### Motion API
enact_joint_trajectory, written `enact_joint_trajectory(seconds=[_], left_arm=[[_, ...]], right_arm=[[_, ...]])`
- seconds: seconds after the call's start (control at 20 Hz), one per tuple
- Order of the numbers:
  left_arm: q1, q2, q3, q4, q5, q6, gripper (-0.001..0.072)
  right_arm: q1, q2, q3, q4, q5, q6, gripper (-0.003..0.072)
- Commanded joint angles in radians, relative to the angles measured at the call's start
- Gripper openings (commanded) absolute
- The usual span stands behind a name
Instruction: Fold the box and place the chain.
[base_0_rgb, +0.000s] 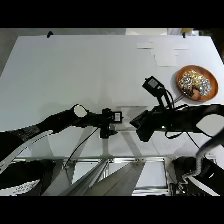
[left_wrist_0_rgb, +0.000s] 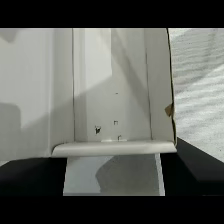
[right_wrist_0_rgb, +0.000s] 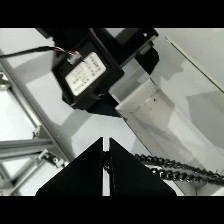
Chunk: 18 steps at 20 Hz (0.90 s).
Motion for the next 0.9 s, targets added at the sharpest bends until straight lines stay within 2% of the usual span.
enact_joint_trajectory(seconds=[0.0, 0.2, 0.55, 0.6, 0.7, 0.75, 0.85], left_arm=[[0.0, 0.001, 0.0, 0.0, 0.0, 0.0, 0.0133], [0.0, 0.001, 0.0, 0.0, 0.0, 0.0, 0.0133], [0.0, 0.001, 0.0, 0.0, 0.0, 0.0, 0.0133], [0.0, 0.001, 0.0, 0.0, 0.0, 0.0, 0.0133], [0.0, 0.001, 0.0, 0.0, 0.0, 0.0, 0.0133], [0.0, 0.001, 0.0, 0.0, 0.0, 0.0, 0.0133], [0.0, 0.001, 0.0, 0.0, 0.0, 0.0, 0.0133]], right_arm=[[0.013, -0.027, -0.069, 0.0, -0.08, 0.001, 0.0013], [0.013, -0.059, -0.158, 0.004, -0.217, 0.007, 0.0014], [0.013, -0.235, -0.165, 0.026, -0.291, -0.005, 0.0017], [0.013, -0.237, -0.164, 0.024, -0.291, -0.005, 0.0053], [0.013, -0.23, -0.156, 0.024, -0.282, -0.005, 0.0247], [0.013, -0.222, -0.141, 0.024, -0.261, -0.005, 0.0275], [0.011, -0.198, -0.086, 0.006, -0.187, -0.004, 0.0275]])
